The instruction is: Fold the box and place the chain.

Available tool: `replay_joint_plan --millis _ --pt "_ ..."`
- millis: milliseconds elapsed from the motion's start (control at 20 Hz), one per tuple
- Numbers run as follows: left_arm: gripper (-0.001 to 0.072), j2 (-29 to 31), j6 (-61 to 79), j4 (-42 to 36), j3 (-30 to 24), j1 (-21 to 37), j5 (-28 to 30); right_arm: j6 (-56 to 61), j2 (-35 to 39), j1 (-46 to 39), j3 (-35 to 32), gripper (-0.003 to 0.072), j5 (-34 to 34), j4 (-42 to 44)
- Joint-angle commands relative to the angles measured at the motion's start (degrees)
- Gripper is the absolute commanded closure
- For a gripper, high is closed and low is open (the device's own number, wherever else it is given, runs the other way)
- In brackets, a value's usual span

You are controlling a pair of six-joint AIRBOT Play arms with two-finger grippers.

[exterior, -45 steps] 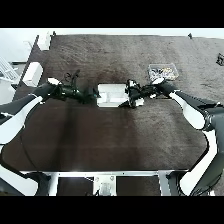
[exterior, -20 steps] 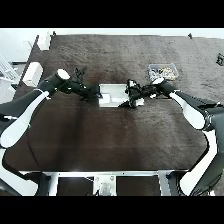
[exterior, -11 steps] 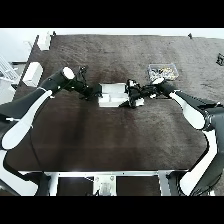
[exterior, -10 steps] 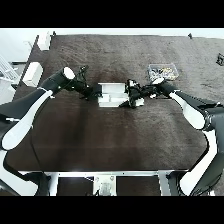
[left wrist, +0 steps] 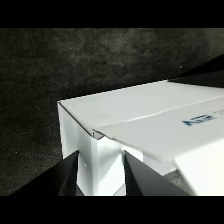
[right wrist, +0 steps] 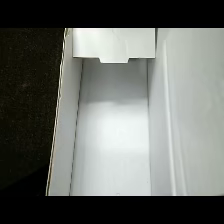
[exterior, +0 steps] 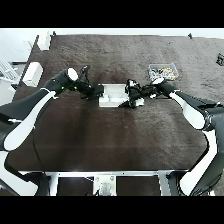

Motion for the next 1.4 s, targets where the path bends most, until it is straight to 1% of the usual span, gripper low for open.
replay_joint_plan --millis 0,50,150,300,500,600,750,850,950,1000,1250,1350 --pt "0.0385 -0.50 -4.92 6.29 1.57 -1.42 -1.51 0.04 -0.04 0.02 -0.02 0.0133 0.04 0.00" --pt "0.0385 -0.63 -6.05 8.04 2.27 -1.86 -2.10 0.04 -0.04 0.02 -0.02 0.0133 0.02 0.00" --pt "0.0386 -1.53 -6.93 8.66 3.93 -2.12 -4.00 0.04 -0.04 0.02 -0.02 0.0133 0.04 0.00" --pt "0.0386 -2.82 -9.18 12.07 6.60 -3.39 -6.49 0.04 -0.04 0.02 -0.02 0.0133 0.02 0.00" --pt "0.0385 -5.27 -12.33 15.93 11.28 -5.03 -10.58 0.04 -0.04 0.02 -0.02 0.0134 0.04 0.00" --pt "0.0385 -5.86 -13.81 18.34 12.79 -5.68 -12.31 0.04 -0.04 0.02 -0.02 0.0133 0.04 0.00" --pt "0.0385 -7.98 -16.72 23.45 16.96 -6.69 -18.03 0.04 -0.04 0.02 -0.02 0.0133 0.04 0.00" --pt "0.0385 -10.23 -17.59 24.92 21.20 -6.93 -22.60 0.04 -0.04 0.02 -0.02 0.0133 0.02 0.00" --pt "0.0385 -12.31 -18.34 25.09 24.33 -7.04 -25.62 0.04 -0.04 0.02 -0.02 0.0133 0.02 0.00" --pt "0.0385 -12.94 -18.73 25.09 25.33 -7.04 -26.43 0.04 -0.04 0.02 -0.02 0.0133 0.04 0.00" --pt "0.0386 -14.27 -19.37 26.29 26.10 -7.74 -26.53 0.04 -0.04 0.02 -0.02 0.0133 0.04 0.00" --pt "0.0386 -15.65 -19.61 26.40 27.87 -7.76 -27.93 0.04 -0.04 0.02 -0.02 0.0133 0.04 0.00"
